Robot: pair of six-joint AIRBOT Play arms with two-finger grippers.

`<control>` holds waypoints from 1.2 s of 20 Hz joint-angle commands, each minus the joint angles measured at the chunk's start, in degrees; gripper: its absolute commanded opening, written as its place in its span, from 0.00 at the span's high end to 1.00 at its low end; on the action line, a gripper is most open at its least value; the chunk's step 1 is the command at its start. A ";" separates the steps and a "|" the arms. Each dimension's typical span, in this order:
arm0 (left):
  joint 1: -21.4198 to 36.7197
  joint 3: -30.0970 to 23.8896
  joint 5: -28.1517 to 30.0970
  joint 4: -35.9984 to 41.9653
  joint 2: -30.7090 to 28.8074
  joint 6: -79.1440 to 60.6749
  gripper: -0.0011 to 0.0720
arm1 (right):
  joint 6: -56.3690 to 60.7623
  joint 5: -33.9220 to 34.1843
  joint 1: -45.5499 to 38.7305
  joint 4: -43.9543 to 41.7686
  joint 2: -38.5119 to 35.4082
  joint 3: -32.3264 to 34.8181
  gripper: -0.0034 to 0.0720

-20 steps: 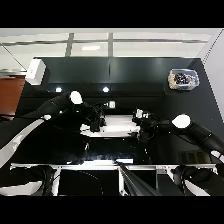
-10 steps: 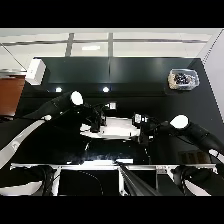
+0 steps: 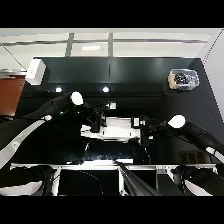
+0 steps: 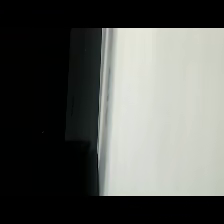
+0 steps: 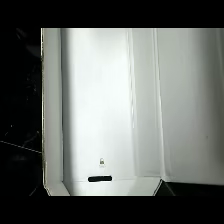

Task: Fold the box and place the chain.

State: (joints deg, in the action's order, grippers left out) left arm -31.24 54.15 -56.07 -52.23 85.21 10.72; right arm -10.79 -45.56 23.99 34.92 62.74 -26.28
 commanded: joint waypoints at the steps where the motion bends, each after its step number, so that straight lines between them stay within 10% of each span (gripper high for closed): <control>1: -0.02 0.04 0.11 -0.02 -0.04 0.00 0.95 | -0.68 1.73 1.57 -0.46 0.37 0.04 0.00; 24: 0.00 0.04 -1.40 0.00 -0.02 0.00 0.95 | -1.70 5.75 3.21 -0.42 3.82 0.04 0.00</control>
State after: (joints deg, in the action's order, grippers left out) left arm -31.22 54.15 -56.88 -52.16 85.19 10.76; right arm -12.25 -40.14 27.38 34.48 66.54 -26.26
